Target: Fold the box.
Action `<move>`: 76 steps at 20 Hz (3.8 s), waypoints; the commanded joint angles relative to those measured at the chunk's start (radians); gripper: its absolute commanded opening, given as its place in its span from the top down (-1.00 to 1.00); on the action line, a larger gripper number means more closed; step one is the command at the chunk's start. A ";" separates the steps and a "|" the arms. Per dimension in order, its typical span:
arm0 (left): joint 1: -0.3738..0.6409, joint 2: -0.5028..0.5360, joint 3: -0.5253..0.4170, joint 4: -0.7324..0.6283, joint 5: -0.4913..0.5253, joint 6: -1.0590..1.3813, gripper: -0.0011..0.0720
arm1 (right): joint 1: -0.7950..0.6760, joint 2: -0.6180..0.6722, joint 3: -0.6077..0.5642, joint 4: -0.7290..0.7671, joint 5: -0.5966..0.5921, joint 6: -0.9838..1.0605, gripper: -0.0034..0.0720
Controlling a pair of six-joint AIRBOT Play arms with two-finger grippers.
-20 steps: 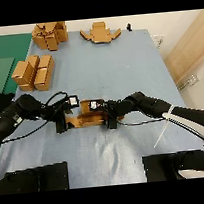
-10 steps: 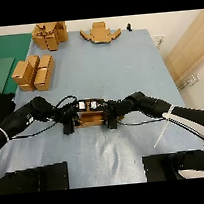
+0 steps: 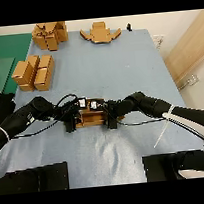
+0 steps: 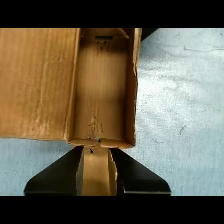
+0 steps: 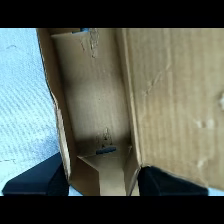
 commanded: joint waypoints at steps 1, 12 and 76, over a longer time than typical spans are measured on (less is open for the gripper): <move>-0.011 0.000 0.001 -0.062 0.011 0.004 0.35 | 0.000 0.001 0.000 0.000 0.000 0.000 -0.46; -0.062 -0.002 0.001 -0.073 0.050 0.007 0.35 | 0.000 0.001 0.000 0.000 0.000 0.000 -0.46; -0.044 -0.032 0.132 0.175 -0.116 -1.559 -0.65 | 0.004 0.001 0.000 0.026 -0.026 0.000 -0.05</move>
